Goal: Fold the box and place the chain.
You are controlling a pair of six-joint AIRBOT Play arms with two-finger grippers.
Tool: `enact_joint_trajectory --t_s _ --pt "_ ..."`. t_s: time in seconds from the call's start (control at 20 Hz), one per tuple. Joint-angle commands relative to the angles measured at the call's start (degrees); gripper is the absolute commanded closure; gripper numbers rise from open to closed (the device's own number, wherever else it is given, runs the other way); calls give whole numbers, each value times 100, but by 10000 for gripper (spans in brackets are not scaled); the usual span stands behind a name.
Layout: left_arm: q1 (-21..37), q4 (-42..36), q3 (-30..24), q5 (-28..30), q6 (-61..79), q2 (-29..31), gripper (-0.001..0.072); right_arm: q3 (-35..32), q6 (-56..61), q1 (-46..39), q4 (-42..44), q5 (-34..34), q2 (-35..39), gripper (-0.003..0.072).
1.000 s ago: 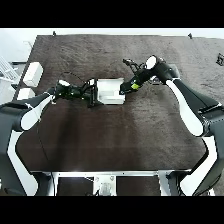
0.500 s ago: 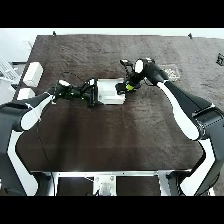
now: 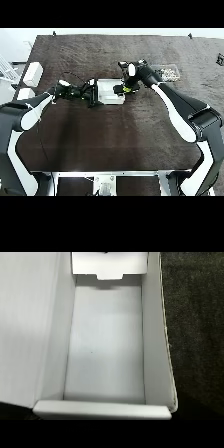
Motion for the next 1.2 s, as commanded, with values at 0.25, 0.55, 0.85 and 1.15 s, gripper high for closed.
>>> enact_joint_trajectory --t_s 0.25,0.55,0.85,1.15 --pt "2 2 0 -2 -4 2 361 153 529 109 -188 -35 -133 274" --pt "2 2 0 0 -24 0 361 221 737 79 -597 -28 -269 274" --pt "2 2 0 0 -24 2 361 278 782 142 -588 114 -363 310" --pt "2 2 0 -2 -24 2 361 354 931 216 -608 236 -424 427"
